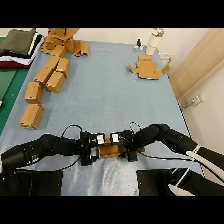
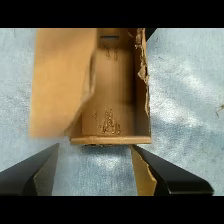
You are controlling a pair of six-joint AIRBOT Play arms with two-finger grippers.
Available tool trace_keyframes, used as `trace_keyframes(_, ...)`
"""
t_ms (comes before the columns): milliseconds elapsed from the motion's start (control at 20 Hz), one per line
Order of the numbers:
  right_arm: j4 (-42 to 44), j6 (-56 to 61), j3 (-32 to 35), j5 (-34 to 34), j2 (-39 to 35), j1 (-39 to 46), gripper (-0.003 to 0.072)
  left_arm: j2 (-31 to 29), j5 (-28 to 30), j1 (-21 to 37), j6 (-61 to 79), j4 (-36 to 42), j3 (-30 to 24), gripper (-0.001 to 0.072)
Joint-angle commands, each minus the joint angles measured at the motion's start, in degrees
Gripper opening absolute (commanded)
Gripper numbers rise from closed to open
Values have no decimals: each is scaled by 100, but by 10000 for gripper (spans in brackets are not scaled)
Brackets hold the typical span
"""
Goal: Fold the box.
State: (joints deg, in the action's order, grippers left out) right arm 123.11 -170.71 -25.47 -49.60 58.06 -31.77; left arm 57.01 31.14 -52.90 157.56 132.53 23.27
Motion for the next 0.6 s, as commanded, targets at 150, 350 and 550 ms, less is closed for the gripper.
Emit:
trace_keyframes(150,7,7,-4,0,-4,-2,499,15,160,-17,-11,-55,13,692)
trace_keyframes(350,7,7,-4,0,-4,-2,499,11,621,184,-7,-55,13,691)
trace_keyframes(550,7,7,-4,2,-4,-2,499,13,605,142,-9,-15,37,692)
